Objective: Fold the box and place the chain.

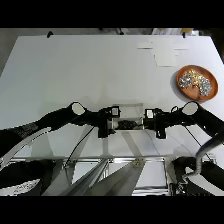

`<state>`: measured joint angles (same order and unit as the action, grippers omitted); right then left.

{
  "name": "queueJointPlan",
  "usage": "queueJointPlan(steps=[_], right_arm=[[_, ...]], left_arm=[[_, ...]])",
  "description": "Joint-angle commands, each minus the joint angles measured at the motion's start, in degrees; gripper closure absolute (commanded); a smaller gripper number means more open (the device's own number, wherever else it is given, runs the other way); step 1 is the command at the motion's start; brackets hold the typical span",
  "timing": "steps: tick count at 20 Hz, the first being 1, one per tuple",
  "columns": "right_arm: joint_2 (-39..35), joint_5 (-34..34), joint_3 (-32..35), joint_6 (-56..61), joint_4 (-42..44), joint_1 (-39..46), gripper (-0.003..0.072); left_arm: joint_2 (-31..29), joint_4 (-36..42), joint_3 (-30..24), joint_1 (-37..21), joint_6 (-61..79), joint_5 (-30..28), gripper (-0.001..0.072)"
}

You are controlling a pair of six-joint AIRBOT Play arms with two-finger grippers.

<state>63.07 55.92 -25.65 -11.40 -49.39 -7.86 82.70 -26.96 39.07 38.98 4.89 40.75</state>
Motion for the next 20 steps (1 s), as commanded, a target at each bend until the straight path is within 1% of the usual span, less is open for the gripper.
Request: queueJointPlan(steps=[1,2,3,4,5,8,11,12,15,18,20], right_arm=[[0.0,-1.5,0.0,0.7,1.4,0.1,0.0529],[0.0,-2.1,0.0,0.7,1.4,0.1,0.0423],[0.0,-2.3,0.0,0.6,1.5,0.1,0.0368],[0.0,-2.3,0.0,0.3,1.9,0.1,0.0369],[0.0,-2.3,0.0,0.2,1.9,0.1,0.0378],[0.0,-0.8,0.2,-2.4,2.8,0.1,0.0465],[0.0,-0.7,1.2,-6.1,4.8,0.1,0.0473],[0.0,-0.7,1.5,-7.0,4.8,0.1,0.0508],[0.0,-0.9,1.6,-7.0,5.2,0.1,0.0510],[0.0,-0.7,1.6,-6.8,5.2,0.1,0.0610],[-0.6,-0.1,1.6,-5.0,1.9,0.1,0.0656]], left_arm=[[0.0,0.0,0.0,0.0,0.0,0.0,0.0456],[0.0,0.0,0.0,0.0,0.0,0.0,0.0456],[0.0,0.0,0.0,0.0,0.0,0.0,0.0456],[0.0,0.0,0.0,0.0,0.0,0.0,0.0456],[0.0,0.0,0.0,0.0,0.0,0.0,0.0456],[0.0,0.0,0.0,0.0,0.0,0.0,0.0456],[0.0,0.0,0.0,0.0,0.0,0.0,0.0456],[0.0,0.0,0.0,0.0,0.0,0.0,0.0456],[0.0,0.0,0.0,0.0,0.0,0.0,0.0456],[0.0,0.0,0.0,0.0,0.0,0.0,0.0456],[0.0,0.0,0.0,0.0,0.0,0.0,0.0456]])
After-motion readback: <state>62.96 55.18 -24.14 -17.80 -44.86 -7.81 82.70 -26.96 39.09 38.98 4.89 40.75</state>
